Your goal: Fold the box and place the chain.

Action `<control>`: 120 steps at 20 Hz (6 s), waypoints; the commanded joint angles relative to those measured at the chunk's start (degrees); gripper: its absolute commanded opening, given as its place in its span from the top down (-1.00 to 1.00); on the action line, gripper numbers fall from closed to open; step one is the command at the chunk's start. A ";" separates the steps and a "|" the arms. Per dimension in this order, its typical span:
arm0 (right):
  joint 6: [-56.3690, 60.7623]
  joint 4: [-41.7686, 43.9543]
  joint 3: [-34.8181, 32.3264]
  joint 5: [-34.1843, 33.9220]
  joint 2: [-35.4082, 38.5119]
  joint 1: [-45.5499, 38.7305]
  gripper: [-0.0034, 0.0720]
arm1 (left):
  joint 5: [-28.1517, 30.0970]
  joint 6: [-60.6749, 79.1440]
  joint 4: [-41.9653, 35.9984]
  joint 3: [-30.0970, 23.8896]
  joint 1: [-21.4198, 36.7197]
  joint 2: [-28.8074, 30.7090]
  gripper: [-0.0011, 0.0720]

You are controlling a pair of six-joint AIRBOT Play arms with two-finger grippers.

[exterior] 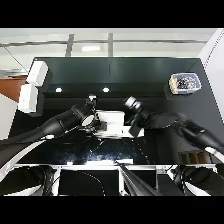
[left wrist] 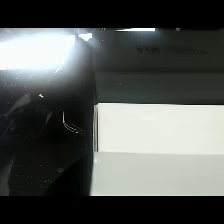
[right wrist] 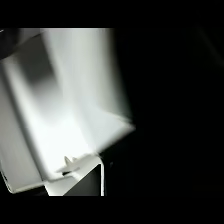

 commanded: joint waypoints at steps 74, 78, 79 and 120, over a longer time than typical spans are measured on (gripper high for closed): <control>87.43 -31.91 26.73 -27.39 -23.65 18.95 0.39 | 0.13 0.37 0.22 0.02 0.04 -0.24 0.90; 88.70 -33.18 27.71 -27.41 -24.41 18.95 0.39 | 0.13 0.39 0.24 0.02 0.04 -0.24 0.90; 88.72 -33.35 28.02 -27.45 -24.87 18.95 0.39 | 0.13 0.37 0.24 0.02 0.04 -0.24 0.90; 73.26 -36.35 29.77 -40.35 -3.85 9.22 -0.17 | 0.28 0.37 0.22 0.02 0.04 -0.24 0.90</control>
